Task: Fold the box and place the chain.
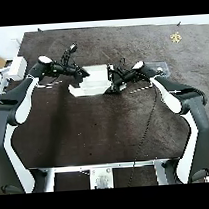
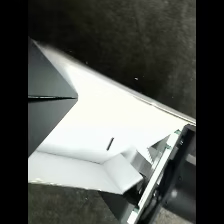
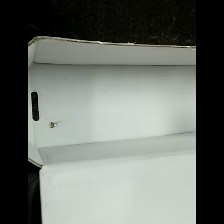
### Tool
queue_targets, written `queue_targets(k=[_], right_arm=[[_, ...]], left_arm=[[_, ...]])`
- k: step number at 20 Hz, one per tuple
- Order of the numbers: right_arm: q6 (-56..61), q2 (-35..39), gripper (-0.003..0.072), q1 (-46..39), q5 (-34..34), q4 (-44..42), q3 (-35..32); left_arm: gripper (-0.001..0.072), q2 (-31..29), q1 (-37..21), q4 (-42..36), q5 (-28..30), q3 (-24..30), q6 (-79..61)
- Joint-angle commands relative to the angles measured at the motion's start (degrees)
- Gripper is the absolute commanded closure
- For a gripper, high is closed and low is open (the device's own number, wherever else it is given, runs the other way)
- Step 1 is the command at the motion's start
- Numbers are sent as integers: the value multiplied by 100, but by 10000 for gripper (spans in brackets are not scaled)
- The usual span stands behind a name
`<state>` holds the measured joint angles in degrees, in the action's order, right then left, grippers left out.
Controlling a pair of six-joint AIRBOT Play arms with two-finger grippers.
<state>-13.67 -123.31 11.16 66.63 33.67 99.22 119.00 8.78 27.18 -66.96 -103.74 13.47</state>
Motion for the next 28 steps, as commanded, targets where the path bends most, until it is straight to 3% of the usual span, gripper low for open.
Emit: queue_targets(k=[1,17,23,28], right_arm=[[0,-4,308,-4,4,0,-2],[0,-4,308,-4,4,0,-2],[0,-4,308,-4,4,0,-2],[0,-4,308,-4,4,0,0]], left_arm=[[700,24,0,372,476,118,111],[700,28,46,409,203,210,101],[700,-509,-52,365,201,-63,46],[700,-1097,-284,881,-728,-107,68]])
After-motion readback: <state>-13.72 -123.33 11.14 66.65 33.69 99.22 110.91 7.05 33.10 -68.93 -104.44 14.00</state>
